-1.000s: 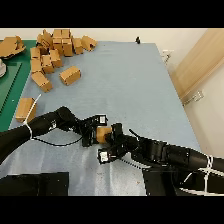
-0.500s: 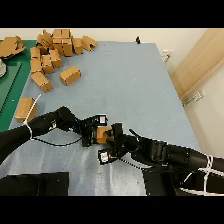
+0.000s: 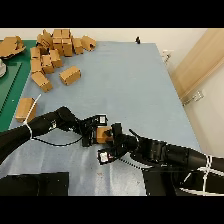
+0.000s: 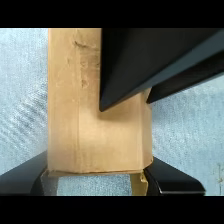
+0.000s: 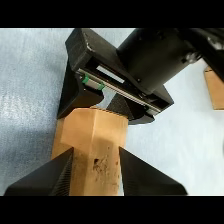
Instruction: Fold the box.
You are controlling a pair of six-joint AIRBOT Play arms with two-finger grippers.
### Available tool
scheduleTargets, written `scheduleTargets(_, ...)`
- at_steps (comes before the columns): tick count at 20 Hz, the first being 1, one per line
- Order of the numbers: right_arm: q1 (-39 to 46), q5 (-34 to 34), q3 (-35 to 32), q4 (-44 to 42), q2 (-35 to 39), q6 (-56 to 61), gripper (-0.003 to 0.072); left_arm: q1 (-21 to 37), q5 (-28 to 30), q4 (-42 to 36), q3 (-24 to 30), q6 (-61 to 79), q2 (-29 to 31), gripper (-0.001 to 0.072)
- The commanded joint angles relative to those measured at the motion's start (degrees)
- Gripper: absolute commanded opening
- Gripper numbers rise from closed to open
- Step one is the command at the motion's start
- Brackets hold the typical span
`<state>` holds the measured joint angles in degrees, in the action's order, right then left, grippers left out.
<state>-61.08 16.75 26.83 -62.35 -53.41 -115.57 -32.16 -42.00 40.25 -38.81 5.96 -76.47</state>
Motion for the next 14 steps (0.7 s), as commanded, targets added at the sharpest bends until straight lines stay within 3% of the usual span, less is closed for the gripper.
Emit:
scheduleTargets(1, -0.07, -0.37, 0.0, 0.0, -0.79, -0.02, 0.0456, 0.0, 0.0, 0.0, 0.0, 0.0, 0.02, 0.0214)
scheduleTargets(6, -0.07, -0.42, 0.0, 0.68, -0.81, -0.02, 0.0437, 0.0, 0.02, 0.0, 0.0, 0.0, 0.02, 0.0213)
scheduleTargets(8, -0.07, -0.42, 0.0, 0.9, -0.81, -0.02, 0.0359, 0.0, 0.02, 0.0, 0.0, 0.0, 0.02, 0.0214)
scheduleTargets(13, -0.07, -0.42, 0.0, 1.77, -0.79, -0.04, 0.0264, 0.0, 0.02, 0.0, 0.0, 0.0, 0.02, 0.0214)
scheduleTargets(14, -0.07, -0.42, 0.0, 1.77, -0.79, -0.04, 0.0182, 0.0, 0.02, 0.0, 0.0, 0.0, 0.04, 0.0214)
